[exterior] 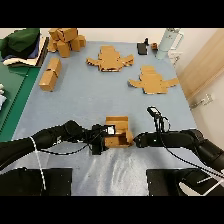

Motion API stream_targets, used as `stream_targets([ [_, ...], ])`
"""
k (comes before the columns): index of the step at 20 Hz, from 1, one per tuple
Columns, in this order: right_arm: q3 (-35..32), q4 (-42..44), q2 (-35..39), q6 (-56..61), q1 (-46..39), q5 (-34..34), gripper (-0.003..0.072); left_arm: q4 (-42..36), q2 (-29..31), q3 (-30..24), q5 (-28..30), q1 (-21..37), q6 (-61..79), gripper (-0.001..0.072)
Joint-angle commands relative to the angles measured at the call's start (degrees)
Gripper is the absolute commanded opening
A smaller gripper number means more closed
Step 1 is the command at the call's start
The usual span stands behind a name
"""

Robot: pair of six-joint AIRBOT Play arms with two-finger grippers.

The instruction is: Fold the box.

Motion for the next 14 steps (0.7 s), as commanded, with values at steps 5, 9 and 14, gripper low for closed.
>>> stream_targets([
  [5, 2.60, 1.03, -0.35, 0.02, 2.19, 1.18, 0.0336, 0.00, 0.00, 0.00, 0.02, 0.02, 0.00, 0.0486],
  [9, 3.23, 1.03, -2.99, 0.02, 2.21, 0.96, 0.0343, 0.00, 0.00, 0.00, 0.02, 0.02, 0.00, 0.0486],
  [14, 4.42, 0.57, -10.34, -0.04, 3.32, 0.85, 0.0343, 0.02, 0.02, 0.00, 0.02, 0.02, 0.00, 0.0485],
])
